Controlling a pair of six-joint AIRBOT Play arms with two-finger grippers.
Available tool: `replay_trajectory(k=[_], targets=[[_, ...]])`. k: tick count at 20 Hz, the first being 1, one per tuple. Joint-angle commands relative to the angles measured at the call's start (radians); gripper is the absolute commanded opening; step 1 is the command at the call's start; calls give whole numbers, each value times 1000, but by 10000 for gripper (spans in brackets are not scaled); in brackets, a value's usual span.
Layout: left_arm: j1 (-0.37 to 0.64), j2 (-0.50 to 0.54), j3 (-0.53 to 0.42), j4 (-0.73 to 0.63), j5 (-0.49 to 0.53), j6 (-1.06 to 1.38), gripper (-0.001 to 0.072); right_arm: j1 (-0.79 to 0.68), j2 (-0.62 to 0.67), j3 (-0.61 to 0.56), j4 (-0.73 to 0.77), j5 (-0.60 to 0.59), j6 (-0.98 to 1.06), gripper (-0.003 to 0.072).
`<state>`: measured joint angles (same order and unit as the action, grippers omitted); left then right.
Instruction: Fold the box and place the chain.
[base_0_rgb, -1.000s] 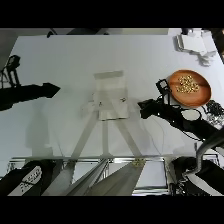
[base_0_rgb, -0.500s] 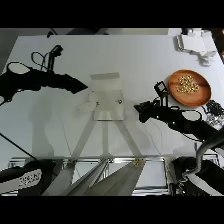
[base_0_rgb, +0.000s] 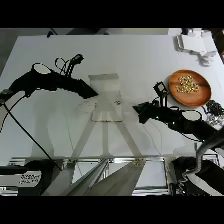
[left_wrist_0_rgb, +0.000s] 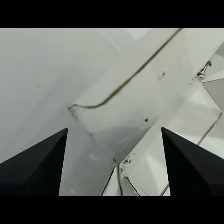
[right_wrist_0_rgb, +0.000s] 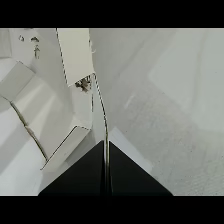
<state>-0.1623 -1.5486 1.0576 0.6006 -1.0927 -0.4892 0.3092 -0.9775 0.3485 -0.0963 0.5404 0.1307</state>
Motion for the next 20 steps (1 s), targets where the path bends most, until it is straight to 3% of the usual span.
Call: replay_trajectory(k=[1, 3, 5, 6, 7, 8, 9, 12, 13, 15, 16, 20], targets=[[-23, -25, 2, -11, -15, 86, 629, 1, 1, -1, 9, 2, 4, 12], [-42, -34, 2, -24, -42, 145, 609, 1, 1, -1, 18, 2, 4, 12], [-51, -33, 2, -28, -71, 206, 484, 1, 1, -1, 19, 0, 19, 12], [-51, -33, 2, -37, -80, 231, 395, 1, 1, -1, 19, 0, 23, 12], [-49, -33, 2, -48, -82, 247, 261, 1, 1, -1, 19, 0, 23, 12], [-48, -32, 2, -55, -81, 268, 42, 1, 1, -1, 19, 0, 23, 13], [-48, -30, 2, -55, -79, 298, 11, 1, 1, -1, 19, 0, 23, 13], [-47, -29, 2, -70, -78, 373, 11, 1, 1, 0, 19, 3, 23, 19], [-46, -27, 2, -69, -77, 396, 11, 1, 1, 0, 19, 3, 23, 87], [-39, -17, 2, -67, -73, 445, 11, 1, 1, 0, 35, 8, 23, 488], [-35, -6, 2, -64, -75, 480, 12, 1, 3, 0, 50, 8, 22, 559], [-18, 95, 2, 23, -94, 670, 10, 0, 31, 4, 75, -2, 27, 558]])
